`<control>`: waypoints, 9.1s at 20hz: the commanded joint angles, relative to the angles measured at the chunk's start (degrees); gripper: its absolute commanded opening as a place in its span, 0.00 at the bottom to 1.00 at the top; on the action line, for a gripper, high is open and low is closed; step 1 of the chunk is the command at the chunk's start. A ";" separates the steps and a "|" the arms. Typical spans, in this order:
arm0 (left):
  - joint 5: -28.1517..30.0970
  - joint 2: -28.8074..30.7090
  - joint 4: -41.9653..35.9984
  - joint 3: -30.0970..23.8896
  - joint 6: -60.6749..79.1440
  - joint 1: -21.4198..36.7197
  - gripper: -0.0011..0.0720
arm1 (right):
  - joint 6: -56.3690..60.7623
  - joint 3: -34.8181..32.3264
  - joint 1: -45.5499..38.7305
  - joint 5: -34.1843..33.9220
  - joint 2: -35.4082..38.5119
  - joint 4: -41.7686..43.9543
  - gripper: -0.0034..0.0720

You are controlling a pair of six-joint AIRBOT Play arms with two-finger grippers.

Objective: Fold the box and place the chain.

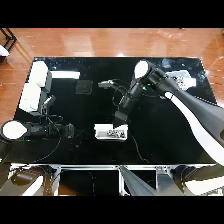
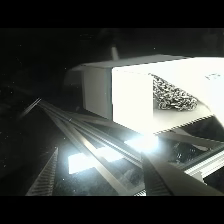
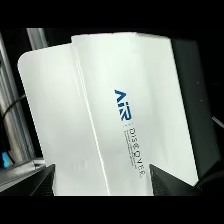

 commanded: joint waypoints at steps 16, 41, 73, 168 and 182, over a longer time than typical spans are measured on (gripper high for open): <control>0.00 -0.02 0.02 -0.02 -0.28 0.04 0.88 | -0.52 -0.11 5.18 1.22 0.31 -6.93 0.97; -0.02 -0.02 0.00 -0.02 -0.26 0.04 0.88 | -0.57 -0.11 9.29 -0.66 2.86 -12.74 0.97; -0.44 -0.02 -0.15 -0.02 -0.22 0.04 0.88 | 0.28 -0.11 10.67 -2.58 2.86 -14.86 0.97; 6.01 0.04 7.04 -0.02 -6.05 12.17 0.88 | 0.63 -0.11 10.54 -12.61 4.59 -22.71 0.75; 6.01 0.04 7.21 -0.02 -5.99 12.17 0.88 | 0.68 -0.11 10.54 -11.74 3.50 -23.32 0.36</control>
